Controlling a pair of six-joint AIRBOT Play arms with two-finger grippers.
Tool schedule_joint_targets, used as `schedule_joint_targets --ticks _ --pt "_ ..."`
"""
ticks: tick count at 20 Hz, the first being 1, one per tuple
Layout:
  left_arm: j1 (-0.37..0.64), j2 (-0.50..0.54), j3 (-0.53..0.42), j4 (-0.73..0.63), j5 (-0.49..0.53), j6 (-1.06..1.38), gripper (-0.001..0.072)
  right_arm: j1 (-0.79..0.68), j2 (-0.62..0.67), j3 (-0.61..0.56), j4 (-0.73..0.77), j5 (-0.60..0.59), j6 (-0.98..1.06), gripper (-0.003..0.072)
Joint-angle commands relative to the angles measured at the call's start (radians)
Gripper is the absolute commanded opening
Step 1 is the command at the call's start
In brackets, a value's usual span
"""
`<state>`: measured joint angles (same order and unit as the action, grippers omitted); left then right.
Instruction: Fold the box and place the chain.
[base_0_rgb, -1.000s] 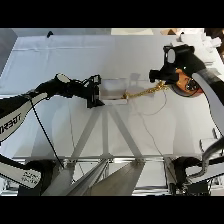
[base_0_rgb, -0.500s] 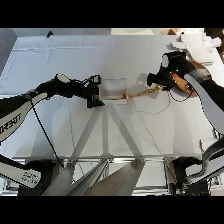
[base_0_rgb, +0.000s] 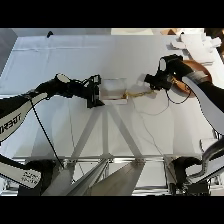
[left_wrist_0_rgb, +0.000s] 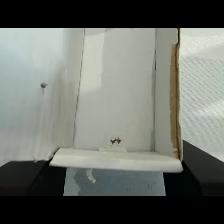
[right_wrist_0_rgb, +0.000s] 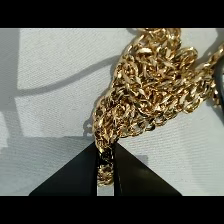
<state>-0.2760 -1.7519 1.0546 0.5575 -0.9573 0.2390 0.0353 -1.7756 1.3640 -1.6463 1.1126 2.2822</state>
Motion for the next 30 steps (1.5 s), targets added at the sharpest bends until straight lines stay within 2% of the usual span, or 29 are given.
schedule_joint_targets --ticks 1,6,11,17,25,27,30 --pt "0.000 -0.001 0.000 0.000 0.000 0.000 0.0113 0.001 0.026 -0.010 -0.023 -0.032 0.008 0.0011" --pt "0.000 -0.001 0.000 -0.001 0.000 0.000 0.0113 0.021 0.126 -0.010 -0.085 -0.031 -0.186 0.0011" --pt "0.000 -0.001 0.000 -0.002 0.000 0.000 0.0113 0.120 0.234 -0.010 -0.084 -0.028 -0.391 0.0011" --pt "0.000 -0.001 0.000 -0.003 0.000 0.000 0.0113 0.286 0.338 -0.010 -0.084 -0.019 -0.433 0.0011" --pt "0.000 -0.001 0.000 -0.002 0.000 0.000 0.0113 0.454 0.354 -0.010 -0.076 -0.011 -0.464 0.0010" --pt "0.000 -0.001 0.000 -0.002 0.000 0.000 0.0113 0.486 0.354 -0.010 -0.044 -0.050 -0.544 0.0010" --pt "0.000 -0.001 0.000 -0.002 0.000 0.000 0.0113 0.517 0.354 -0.010 0.089 -0.153 -0.676 0.0010"
